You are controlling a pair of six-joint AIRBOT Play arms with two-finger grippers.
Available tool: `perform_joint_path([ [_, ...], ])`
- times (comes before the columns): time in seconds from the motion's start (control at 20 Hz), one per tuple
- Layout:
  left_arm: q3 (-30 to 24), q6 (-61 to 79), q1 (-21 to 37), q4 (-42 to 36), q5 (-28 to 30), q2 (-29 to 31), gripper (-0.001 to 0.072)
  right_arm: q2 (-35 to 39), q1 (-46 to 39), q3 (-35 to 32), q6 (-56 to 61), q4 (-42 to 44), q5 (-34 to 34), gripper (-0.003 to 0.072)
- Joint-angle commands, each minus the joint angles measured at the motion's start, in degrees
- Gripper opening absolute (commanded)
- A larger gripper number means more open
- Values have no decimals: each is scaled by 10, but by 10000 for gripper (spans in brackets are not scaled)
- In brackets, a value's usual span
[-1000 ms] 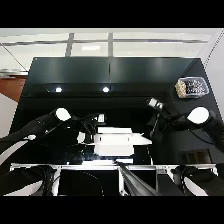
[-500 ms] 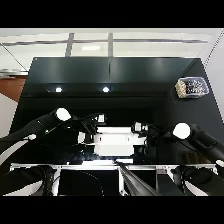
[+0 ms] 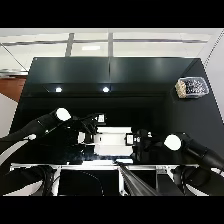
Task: Fold the box and place the chain.
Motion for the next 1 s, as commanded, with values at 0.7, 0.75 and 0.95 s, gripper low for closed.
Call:
perform_joint_path([
  [0.7, 0, 1, 0, 0, 0, 0, 27, 33, 27, 4, 104, 15, -52, 709],
  [0.75, 0, 1, 0, 0, 0, 0, 27, 40, 25, 5, 104, 14, -52, 708],
  [0.95, 0, 1, 0, 0, 0, 0, 27, 56, 23, 5, 113, -22, -53, 708],
])
